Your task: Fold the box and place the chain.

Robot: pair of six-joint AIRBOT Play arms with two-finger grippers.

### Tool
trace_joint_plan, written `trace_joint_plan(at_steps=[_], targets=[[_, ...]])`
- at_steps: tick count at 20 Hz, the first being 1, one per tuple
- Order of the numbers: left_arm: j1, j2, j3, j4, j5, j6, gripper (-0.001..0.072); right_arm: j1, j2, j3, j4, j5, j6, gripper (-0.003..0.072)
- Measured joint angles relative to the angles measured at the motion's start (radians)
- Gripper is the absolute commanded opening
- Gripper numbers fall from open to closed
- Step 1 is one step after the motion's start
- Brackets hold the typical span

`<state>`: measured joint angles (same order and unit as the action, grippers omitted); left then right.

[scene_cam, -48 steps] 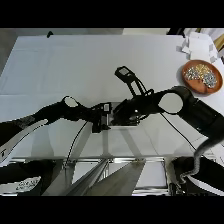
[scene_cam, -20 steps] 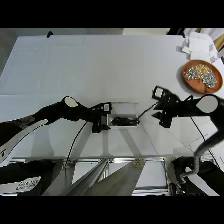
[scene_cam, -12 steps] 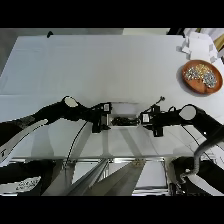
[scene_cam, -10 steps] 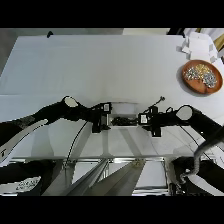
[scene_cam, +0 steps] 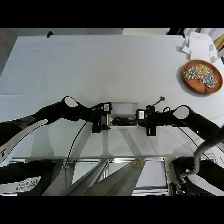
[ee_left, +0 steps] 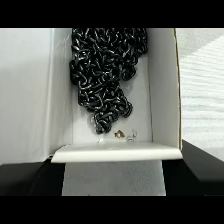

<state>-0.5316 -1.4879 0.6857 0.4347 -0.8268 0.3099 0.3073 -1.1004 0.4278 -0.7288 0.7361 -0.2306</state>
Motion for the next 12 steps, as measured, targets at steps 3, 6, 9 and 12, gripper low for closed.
trace_joint_plan(at_steps=[3, 6, 9, 12], targets=[[0.000, 0.000, 0.000, 0.000, 0.000, 0.000, 0.0144, 0.000, 0.000, 0.000, -0.023, 0.020, 0.054, 0.0017], [0.000, 0.000, 0.000, 0.000, 0.000, 0.000, 0.0144, 0.000, 0.004, 0.000, -0.105, 0.029, 0.156, 0.0017], [0.000, 0.000, 0.000, 0.000, 0.000, 0.000, 0.0144, 0.000, 0.044, 0.000, -0.195, 0.035, 0.277, 0.0016], [0.000, 0.000, 0.000, 0.000, 0.000, 0.000, 0.0144, 0.000, 0.137, 0.000, -0.252, 0.035, 0.420, 0.0016]])
